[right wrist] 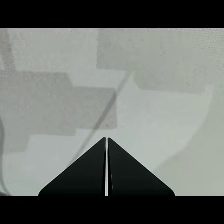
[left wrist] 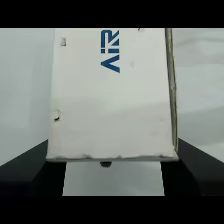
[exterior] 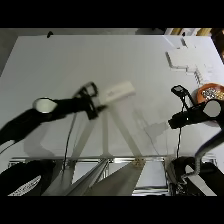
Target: Fold the box and place the chain.
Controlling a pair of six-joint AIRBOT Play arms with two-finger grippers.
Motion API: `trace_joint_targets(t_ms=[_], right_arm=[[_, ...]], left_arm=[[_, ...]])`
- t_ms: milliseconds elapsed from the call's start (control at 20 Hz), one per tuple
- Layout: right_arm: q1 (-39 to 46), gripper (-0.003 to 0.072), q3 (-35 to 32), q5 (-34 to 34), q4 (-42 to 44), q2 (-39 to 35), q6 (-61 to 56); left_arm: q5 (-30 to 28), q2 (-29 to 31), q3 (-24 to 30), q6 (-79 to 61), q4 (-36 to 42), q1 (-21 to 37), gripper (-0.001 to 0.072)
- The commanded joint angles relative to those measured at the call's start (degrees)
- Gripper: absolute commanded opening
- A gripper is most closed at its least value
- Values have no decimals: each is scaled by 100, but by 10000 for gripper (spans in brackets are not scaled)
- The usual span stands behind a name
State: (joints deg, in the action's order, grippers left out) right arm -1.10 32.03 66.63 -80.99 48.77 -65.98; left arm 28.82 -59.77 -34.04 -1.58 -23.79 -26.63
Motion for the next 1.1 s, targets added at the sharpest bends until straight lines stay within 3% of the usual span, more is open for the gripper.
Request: trace_joint_targets(t_ms=[0,50,150,250,400,450,500,600,650,750,1050], right_arm=[[4,18,-4,4,2,4,-2],[4,18,-4,4,0,4,-2],[4,18,-4,4,2,4,-2],[4,18,-4,2,0,4,-2],[4,18,-4,2,0,4,-2],[4,18,-4,4,0,4,-2],[4,18,-4,4,0,4,-2],[4,18,-4,4,0,4,-2],[4,18,-4,4,0,4,-2],[4,18,-4,2,0,4,-2],[4,18,-4,4,0,4,-2]], left_arm=[[-203,927,0,2852,-2127,1196,263],[-164,1088,0,3609,-2852,1637,296],[50,1156,4,4863,-4113,2527,291],[487,1021,4,5919,-4948,3429,292],[1021,581,4,6673,-5278,4658,319],[1189,415,4,6822,-5278,4990,418],[1335,271,4,7018,-5278,5246,437],[1591,-2,4,7171,-5294,5602,442],[1685,-96,4,7173,-5342,5685,481],[1794,-175,4,7176,-5364,5737,699],[1902,-72,4,7173,-5309,5711,694]])
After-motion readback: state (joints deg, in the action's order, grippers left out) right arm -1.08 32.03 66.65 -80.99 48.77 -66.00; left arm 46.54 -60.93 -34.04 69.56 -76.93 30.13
